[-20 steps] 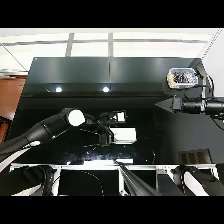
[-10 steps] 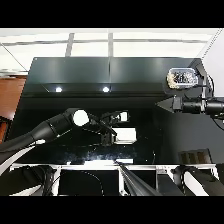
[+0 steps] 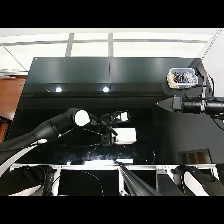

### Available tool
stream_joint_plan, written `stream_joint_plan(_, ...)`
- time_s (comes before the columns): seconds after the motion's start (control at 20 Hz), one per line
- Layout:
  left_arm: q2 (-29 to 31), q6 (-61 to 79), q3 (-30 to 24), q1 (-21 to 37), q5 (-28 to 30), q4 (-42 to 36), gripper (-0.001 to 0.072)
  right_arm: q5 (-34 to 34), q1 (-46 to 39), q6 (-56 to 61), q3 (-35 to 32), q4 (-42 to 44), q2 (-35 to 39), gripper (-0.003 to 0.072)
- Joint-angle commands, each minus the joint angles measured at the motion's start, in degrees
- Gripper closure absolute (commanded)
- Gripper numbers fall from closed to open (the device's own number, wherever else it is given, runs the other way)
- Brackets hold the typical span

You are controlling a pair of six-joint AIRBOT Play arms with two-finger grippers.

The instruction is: Fold the box and place the chain.

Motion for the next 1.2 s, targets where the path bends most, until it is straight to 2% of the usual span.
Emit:
stream_joint_plan(0.0, 0.11, -0.09, 0.33, 0.0, -0.2, 0.07, 0.0003, -0.13, -0.02, 0.02, 0.0, 0.0, 0.04, 0.0643)
stream_joint_plan(0.75, 0.04, -1.2, 0.72, -0.04, -2.45, 0.04, 0.0001, -0.13, -0.02, 0.02, -0.02, 0.0, 0.04, 0.0643)
stream_joint_plan(1.0, -1.2, -1.22, 0.7, -2.82, 1.27, 0.37, -0.0003, -0.13, -0.02, 0.02, -0.02, 0.0, 0.04, 0.0643)
stream_joint_plan(1.15, -2.71, -2.36, 0.5, -5.29, 4.83, 3.37, -0.0003, -0.15, -0.02, 0.02, -0.02, 0.0, 0.04, 0.0643)
